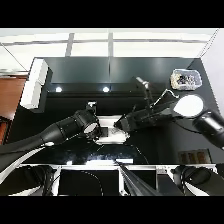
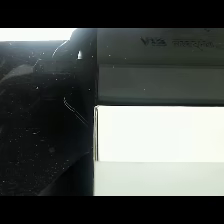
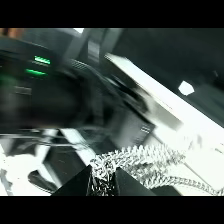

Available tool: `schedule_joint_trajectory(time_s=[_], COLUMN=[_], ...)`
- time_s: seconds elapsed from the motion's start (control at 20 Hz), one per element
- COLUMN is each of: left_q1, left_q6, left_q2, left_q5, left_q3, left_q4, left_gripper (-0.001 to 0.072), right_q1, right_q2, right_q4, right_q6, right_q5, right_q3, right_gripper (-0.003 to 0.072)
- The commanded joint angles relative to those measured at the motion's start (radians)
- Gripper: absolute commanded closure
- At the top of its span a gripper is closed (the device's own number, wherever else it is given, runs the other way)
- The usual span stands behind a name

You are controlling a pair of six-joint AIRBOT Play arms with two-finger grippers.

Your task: Fold the box and place the chain.

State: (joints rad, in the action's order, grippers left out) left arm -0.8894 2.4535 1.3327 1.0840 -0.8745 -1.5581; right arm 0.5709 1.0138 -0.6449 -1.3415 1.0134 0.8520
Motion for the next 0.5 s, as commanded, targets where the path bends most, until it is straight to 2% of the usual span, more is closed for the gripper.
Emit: schedule_joint_trajectory(time_s=[0.0, 0.1, 0.15, 0.2, 0.25, 0.35, 0.45], left_q1=[0.0, 0.0, 0.0, 0.0, 0.0, 0.0, 0.0], left_q6=[0.0, 0.0, 0.0, 0.0, 0.0, 0.0, 0.0], left_q2=[0.0, 0.0, 0.0, 0.0, 0.0, 0.0, 0.0], left_q5=[-0.001, -0.001, -0.001, -0.001, -0.001, -0.001, -0.001], left_q3=[0.0, 0.0, 0.0, 0.0, 0.0, 0.0, 0.0], left_q4=[0.0, 0.0, 0.0, 0.0, 0.0, 0.0, 0.0], left_gripper=[0.0681, 0.0681, 0.0681, 0.0681, 0.0681, 0.0681, 0.0681], right_q1=[0.013, 0.013, 0.009, -0.007, -0.034, -0.129, -0.259], right_q2=[0.069, 0.085, 0.084, 0.084, 0.08, 0.035, -0.043], right_q4=[-0.035, -0.078, -0.079, -0.079, -0.079, -0.087, -0.17], right_q6=[0.011, 0.011, 0.011, 0.011, 0.024, 0.087, 0.131], right_q5=[-0.054, -0.051, -0.045, -0.013, 0.038, 0.141, 0.17], right_q3=[-0.062, -0.065, -0.064, -0.058, -0.049, -0.037, -0.038], right_gripper=[0.0675, 0.0673, 0.0515, 0.0199, 0.0116, 0.0117, 0.0117])
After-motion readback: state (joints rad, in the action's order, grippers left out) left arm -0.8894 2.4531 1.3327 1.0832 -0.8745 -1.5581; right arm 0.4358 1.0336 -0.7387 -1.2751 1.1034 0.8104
